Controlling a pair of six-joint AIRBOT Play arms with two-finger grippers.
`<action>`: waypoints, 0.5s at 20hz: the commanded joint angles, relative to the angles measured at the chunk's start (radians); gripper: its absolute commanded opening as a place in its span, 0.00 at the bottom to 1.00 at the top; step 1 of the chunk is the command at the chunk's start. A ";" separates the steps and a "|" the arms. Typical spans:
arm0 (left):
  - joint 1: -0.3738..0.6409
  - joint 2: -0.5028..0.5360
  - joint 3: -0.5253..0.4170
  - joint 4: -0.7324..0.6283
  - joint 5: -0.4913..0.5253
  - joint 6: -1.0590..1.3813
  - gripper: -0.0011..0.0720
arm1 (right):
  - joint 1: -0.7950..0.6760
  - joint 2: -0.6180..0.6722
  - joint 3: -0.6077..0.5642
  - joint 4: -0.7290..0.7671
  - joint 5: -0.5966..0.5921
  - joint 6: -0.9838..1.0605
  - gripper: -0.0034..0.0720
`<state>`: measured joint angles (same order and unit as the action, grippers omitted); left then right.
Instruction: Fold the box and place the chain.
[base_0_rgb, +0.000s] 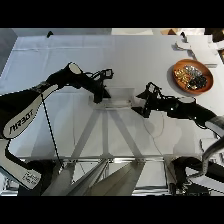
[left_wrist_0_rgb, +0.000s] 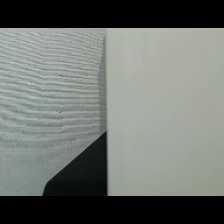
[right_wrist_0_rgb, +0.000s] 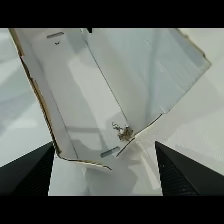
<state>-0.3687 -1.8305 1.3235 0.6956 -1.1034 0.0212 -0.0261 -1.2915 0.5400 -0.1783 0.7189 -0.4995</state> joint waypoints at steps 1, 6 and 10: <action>-0.001 -0.001 0.000 0.000 0.000 0.001 0.03 | -0.001 -0.019 0.062 -0.164 0.000 0.039 0.96; -0.001 -0.001 0.000 0.000 0.000 0.001 0.03 | -0.001 -0.114 0.154 -0.234 0.090 0.048 0.96; -0.001 -0.001 0.000 0.000 0.000 0.001 0.03 | -0.001 -0.146 0.221 -0.364 0.113 0.078 0.96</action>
